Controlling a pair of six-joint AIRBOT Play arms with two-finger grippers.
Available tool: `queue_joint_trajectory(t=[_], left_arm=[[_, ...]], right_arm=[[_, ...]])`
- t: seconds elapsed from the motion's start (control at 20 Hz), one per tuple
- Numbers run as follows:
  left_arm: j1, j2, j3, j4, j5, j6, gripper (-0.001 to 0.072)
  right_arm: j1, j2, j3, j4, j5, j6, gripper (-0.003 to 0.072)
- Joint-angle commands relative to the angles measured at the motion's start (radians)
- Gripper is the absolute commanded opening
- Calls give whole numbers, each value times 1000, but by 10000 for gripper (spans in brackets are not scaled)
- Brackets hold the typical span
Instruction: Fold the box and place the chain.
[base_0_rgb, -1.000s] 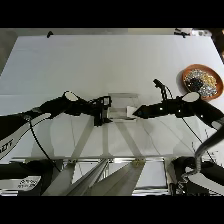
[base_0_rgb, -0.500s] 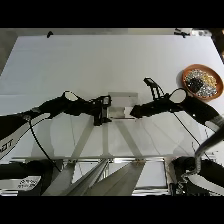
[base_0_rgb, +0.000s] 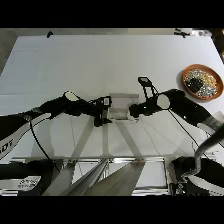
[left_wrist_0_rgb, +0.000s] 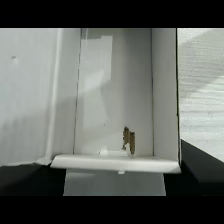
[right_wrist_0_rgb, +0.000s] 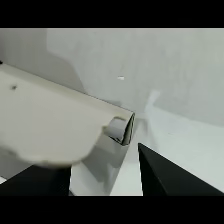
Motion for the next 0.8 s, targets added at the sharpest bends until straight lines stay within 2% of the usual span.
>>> queue_joint_trajectory(t=[0.0,0.2,0.45,0.75], left_arm=[[1,1,1,-1,3,-1,314],[1,1,1,-1,3,-1,314],[1,1,1,-1,2,-1,314],[1,1,1,-1,3,-1,314]], right_arm=[[50,-38,26,-125,56,134,443],[78,-89,63,-155,51,226,443],[79,-179,140,-199,153,307,443],[95,-196,157,-248,187,373,442]])
